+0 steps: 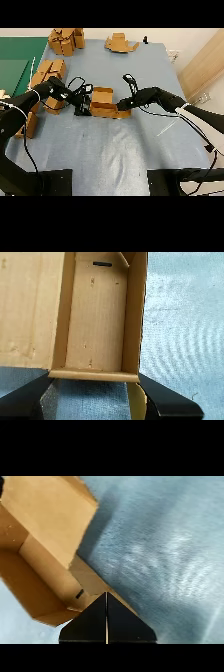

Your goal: Fold the box.

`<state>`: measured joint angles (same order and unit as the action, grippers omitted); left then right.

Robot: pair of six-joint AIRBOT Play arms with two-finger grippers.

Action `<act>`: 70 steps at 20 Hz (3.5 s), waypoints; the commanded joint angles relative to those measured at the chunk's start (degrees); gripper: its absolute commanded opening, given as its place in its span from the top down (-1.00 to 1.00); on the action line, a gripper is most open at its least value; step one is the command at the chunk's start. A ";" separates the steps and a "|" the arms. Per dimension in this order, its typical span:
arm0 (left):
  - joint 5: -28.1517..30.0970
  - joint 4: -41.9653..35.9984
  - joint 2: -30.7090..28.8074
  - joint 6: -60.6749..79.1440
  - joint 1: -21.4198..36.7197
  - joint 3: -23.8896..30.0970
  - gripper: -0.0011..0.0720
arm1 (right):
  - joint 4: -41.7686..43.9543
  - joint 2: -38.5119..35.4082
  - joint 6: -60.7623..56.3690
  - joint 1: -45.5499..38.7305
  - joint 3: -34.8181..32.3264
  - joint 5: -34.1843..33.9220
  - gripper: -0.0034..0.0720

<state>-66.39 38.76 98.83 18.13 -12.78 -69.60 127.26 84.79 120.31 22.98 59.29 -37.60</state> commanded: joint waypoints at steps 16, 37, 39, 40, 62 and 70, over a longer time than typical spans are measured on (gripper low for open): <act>0.04 0.02 -0.04 0.00 -0.04 -0.02 -0.46 | -9.05 -5.62 11.08 -2.43 0.04 -9.38 0.89; 0.00 0.00 -0.04 -0.11 -0.04 -0.02 -0.46 | 5.11 -0.52 51.80 0.57 0.52 -6.23 -0.49; 0.00 0.02 -0.04 -0.11 -0.04 -0.04 -0.46 | 5.11 -0.52 51.82 1.42 0.52 -6.05 -0.35; 0.00 0.00 -0.04 -0.11 -0.04 -0.02 -0.46 | 5.11 -0.52 51.80 1.68 0.52 -6.05 -0.19; -0.02 0.00 -0.04 -0.13 -0.04 -0.02 -0.46 | 6.73 3.13 51.80 4.04 0.87 -0.02 0.20; -0.02 0.00 -0.04 -0.13 -0.04 -0.02 -0.46 | 7.13 3.23 51.80 4.90 0.87 1.75 0.47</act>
<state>-66.30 38.81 98.80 17.91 -12.78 -69.63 133.88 87.90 172.13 27.66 60.12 -36.53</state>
